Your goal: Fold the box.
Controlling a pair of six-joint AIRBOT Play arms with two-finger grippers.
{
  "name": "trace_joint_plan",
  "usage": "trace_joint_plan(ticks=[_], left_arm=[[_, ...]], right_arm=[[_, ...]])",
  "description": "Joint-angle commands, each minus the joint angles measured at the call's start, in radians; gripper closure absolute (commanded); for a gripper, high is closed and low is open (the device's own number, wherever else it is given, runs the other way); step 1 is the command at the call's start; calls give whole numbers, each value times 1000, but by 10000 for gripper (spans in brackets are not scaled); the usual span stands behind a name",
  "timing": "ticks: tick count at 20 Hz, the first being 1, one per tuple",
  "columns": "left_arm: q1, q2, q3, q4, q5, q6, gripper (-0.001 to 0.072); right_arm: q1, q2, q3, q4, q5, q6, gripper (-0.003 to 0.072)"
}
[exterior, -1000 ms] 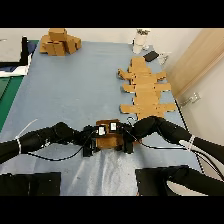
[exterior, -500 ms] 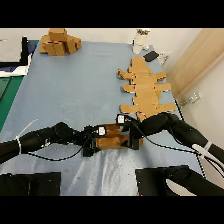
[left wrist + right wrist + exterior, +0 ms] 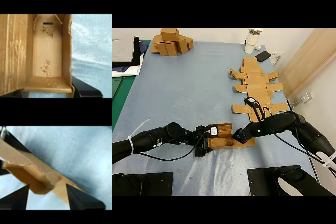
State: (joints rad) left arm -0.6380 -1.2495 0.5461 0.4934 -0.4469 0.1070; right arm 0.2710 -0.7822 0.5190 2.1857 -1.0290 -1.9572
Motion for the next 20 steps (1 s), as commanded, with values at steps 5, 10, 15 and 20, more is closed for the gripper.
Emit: trace_joint_plan(ticks=[5, 10, 15, 20], left_arm=[[0, 0, 0, 0, -1, 0, 347], [3, 11, 1, 5, -17, -13, 347], [25, 68, -2, 21, -118, -14, 348], [29, 76, -2, 71, -151, -59, 348]], right_arm=[[-3, 10, 1, 49, -26, 434, -28], [-3, 8, 1, 81, -25, 512, -26], [-3, 8, 1, 105, -18, 536, -13], [-1, 9, 1, 125, -19, 543, -13]])
